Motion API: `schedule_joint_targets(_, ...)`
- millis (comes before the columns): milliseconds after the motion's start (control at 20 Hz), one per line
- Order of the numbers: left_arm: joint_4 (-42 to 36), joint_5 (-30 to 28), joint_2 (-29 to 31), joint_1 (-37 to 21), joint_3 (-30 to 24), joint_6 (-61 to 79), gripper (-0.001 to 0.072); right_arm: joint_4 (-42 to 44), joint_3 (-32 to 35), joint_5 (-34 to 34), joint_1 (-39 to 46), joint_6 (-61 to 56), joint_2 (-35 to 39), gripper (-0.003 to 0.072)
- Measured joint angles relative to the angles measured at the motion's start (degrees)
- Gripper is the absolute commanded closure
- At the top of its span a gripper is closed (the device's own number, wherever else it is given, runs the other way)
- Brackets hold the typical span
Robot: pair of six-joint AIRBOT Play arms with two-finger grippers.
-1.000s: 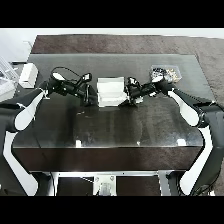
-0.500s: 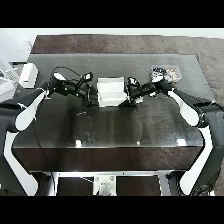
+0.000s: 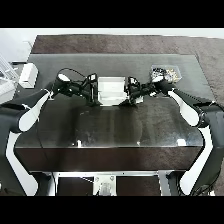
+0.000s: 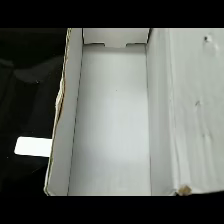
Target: Fold the box and place the chain.
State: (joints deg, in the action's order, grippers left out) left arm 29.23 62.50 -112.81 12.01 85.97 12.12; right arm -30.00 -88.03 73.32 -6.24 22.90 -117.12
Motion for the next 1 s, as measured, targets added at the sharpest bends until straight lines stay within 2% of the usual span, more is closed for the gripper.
schedule_joint_targets(1000,-1.05,-2.47,-1.77,0.17,0.0,2.45,0.0008,-0.04,0.0,0.11,0.02,0.04,0.0,0.0107)
